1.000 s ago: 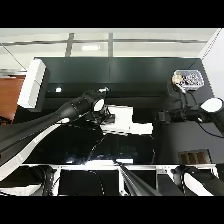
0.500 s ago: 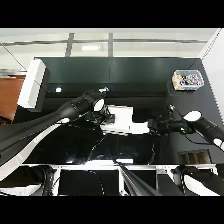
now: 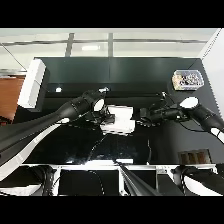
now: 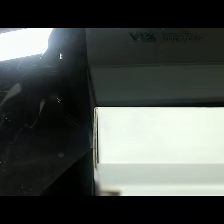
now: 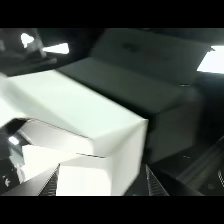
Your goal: Fold the box and place the chain.
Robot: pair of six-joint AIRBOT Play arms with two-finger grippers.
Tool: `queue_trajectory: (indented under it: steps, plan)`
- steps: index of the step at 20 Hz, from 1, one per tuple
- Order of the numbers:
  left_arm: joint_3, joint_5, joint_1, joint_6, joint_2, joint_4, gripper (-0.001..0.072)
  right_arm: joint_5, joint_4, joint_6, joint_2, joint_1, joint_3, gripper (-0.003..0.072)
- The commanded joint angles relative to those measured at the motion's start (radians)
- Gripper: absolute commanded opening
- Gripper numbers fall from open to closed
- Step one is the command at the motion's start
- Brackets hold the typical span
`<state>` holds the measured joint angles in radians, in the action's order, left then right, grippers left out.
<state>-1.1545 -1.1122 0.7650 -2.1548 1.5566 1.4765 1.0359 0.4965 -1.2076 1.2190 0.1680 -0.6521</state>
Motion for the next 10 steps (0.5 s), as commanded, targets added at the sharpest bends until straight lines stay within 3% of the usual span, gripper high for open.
queue_trajectory:
  steps: [1,4,6,10]
  plan:
    - [0.000,0.000,-0.001,0.000,0.000,0.000,0.0027,-0.053,-0.004,-0.039,0.002,0.080,-0.013,0.0549]
    - [0.000,0.001,-0.001,0.000,0.000,0.000,0.0027,-0.086,0.067,-0.137,0.002,0.143,-0.021,0.0528]
    - [0.000,0.001,-0.001,0.000,0.000,0.000,0.0027,-0.114,0.177,-0.250,0.002,0.187,-0.041,0.0419]
    - [0.000,0.001,-0.001,0.000,0.000,0.000,0.0027,-0.148,0.340,-0.435,0.004,0.260,-0.098,0.0419]
